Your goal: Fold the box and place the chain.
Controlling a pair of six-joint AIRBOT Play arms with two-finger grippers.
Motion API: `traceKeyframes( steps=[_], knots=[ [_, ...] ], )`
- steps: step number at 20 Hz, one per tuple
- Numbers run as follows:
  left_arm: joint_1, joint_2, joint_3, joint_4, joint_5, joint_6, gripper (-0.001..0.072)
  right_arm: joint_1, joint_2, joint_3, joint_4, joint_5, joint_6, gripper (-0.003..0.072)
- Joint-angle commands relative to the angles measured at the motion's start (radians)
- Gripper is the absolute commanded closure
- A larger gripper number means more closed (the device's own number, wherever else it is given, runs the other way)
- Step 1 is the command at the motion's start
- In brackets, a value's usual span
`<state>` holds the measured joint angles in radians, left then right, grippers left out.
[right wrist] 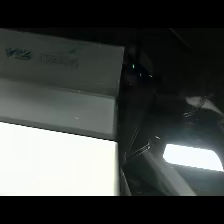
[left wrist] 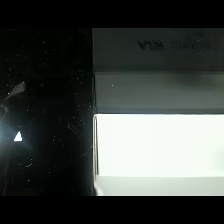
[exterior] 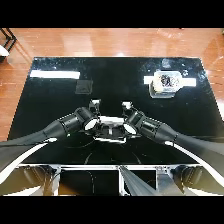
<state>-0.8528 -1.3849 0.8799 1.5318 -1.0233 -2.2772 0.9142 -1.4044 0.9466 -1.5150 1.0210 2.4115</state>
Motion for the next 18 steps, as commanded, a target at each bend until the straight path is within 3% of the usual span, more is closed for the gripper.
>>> traceKeyframes(
  steps=[1,15,16,18],
  knots=[
    [0.000,0.000,0.000,0.000,-0.001,-0.003,0.0685,0.000,0.001,0.037,0.002,0.029,-0.039,0.0396],
    [0.000,0.000,0.000,0.000,-0.003,-0.003,0.0684,0.000,-0.029,0.054,-0.016,0.060,-0.036,0.0402],
    [0.000,0.000,0.000,0.000,-0.003,-0.004,0.0685,0.000,-0.029,0.054,-0.016,0.060,-0.036,0.0454],
    [0.000,0.000,0.000,0.000,-0.003,-0.004,0.0684,0.000,-0.031,0.055,-0.016,0.060,-0.036,0.0459]
  ],
)
